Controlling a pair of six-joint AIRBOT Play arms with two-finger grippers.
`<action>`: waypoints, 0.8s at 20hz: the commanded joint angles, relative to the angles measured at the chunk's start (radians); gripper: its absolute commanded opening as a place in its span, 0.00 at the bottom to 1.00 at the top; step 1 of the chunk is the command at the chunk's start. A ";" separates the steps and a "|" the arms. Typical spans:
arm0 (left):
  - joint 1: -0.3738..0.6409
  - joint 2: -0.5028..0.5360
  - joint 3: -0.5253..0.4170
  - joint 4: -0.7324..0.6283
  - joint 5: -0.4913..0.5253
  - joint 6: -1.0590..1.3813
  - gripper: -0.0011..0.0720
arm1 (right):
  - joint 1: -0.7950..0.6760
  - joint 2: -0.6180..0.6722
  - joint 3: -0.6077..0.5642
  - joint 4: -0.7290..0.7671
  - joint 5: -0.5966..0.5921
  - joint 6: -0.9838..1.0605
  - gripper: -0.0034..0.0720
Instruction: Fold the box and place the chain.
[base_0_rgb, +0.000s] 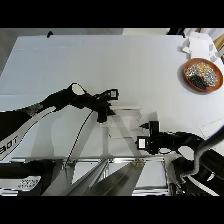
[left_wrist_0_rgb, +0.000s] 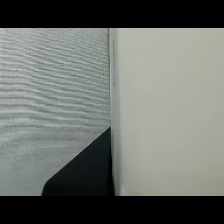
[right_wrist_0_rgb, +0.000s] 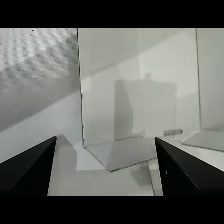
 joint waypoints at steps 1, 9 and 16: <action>-0.001 0.000 0.000 0.000 0.000 0.000 0.03 | 0.028 -0.060 -0.013 0.002 -0.146 -0.035 0.95; -0.001 0.000 0.000 0.000 0.000 0.000 0.03 | 0.004 -0.076 -0.008 0.004 -0.198 -0.035 0.95; -0.001 0.000 0.000 0.000 0.000 0.000 0.03 | -0.121 -0.076 0.076 0.007 -0.113 -0.035 0.95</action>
